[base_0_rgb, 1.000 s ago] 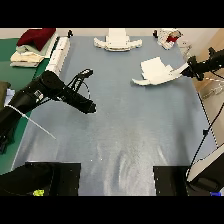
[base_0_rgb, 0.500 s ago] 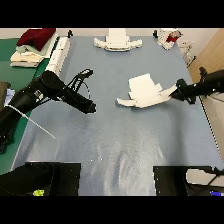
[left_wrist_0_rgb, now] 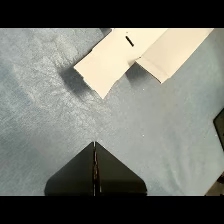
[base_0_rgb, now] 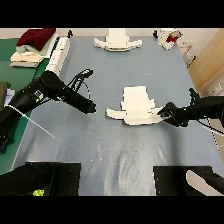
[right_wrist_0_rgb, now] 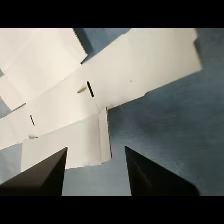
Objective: Fold the box.
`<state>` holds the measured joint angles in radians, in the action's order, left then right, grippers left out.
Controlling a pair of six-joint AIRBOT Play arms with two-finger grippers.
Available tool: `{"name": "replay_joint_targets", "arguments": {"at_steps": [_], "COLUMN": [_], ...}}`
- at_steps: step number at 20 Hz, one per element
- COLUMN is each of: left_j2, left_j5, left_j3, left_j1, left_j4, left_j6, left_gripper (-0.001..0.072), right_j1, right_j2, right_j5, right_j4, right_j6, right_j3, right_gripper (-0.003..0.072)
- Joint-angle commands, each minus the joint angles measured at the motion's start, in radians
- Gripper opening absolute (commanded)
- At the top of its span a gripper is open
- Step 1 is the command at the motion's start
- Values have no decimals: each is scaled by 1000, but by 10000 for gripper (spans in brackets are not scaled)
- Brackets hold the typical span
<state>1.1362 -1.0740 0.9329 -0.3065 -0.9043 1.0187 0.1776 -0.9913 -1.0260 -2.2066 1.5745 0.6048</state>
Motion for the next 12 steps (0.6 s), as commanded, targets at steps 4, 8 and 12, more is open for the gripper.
{"name": "replay_joint_targets", "arguments": {"at_steps": [4,8,12], "left_j2": [0,0,0], "left_j5": [0,0,0], "left_j3": [0,0,0], "left_j1": [0,0,0], "left_j4": [6,6,6], "left_j6": [0,0,0], "left_gripper": [12,12,11], "right_j1": [112,224,240], "right_j2": [-76,-328,-518], "right_j5": [-66,-233,-323], "right_j4": [277,212,-13], "right_j6": [-23,156,364], "right_j3": [260,463,553], "right_gripper": [545,521,521]}}
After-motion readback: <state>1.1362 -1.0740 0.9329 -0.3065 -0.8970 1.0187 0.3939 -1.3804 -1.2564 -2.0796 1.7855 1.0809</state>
